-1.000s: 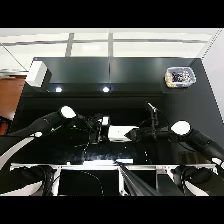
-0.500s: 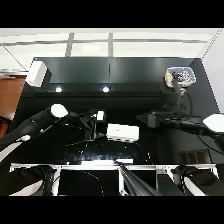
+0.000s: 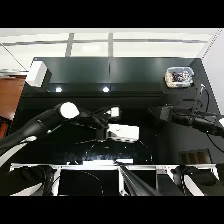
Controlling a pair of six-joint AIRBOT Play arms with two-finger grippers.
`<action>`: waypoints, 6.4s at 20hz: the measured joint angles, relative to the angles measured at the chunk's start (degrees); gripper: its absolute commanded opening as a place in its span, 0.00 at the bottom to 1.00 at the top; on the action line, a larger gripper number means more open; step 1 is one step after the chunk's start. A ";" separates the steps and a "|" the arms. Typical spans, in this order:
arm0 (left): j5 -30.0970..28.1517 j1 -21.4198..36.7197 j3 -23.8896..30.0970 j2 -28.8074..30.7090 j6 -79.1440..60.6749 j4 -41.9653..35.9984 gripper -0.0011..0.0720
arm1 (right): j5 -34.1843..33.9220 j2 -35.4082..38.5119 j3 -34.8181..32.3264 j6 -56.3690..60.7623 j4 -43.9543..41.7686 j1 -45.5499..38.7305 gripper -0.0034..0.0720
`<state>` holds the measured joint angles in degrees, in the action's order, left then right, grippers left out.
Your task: Fold the box and place the chain.
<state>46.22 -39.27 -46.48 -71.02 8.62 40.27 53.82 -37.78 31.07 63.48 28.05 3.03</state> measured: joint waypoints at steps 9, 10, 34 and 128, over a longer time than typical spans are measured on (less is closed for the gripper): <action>0.68 -3.96 -4.87 -7.19 4.55 0.24 0.99 | -1.05 0.11 0.04 0.00 0.07 -3.69 0.11; 1.07 -4.04 -4.98 -7.58 4.70 0.22 0.99 | -1.14 0.11 0.04 -0.02 0.09 -3.80 0.11; 2.45 -4.20 -6.82 -8.98 5.18 2.60 0.99 | -1.14 0.11 0.04 -0.07 0.13 -4.11 0.11; 20.04 50.58 -31.23 1.33 63.84 28.55 0.05 | 7.63 5.49 5.64 12.13 17.33 -11.19 0.11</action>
<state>66.26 11.31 -77.71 -69.69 72.47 68.82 61.45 -32.29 36.71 75.61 45.39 -8.16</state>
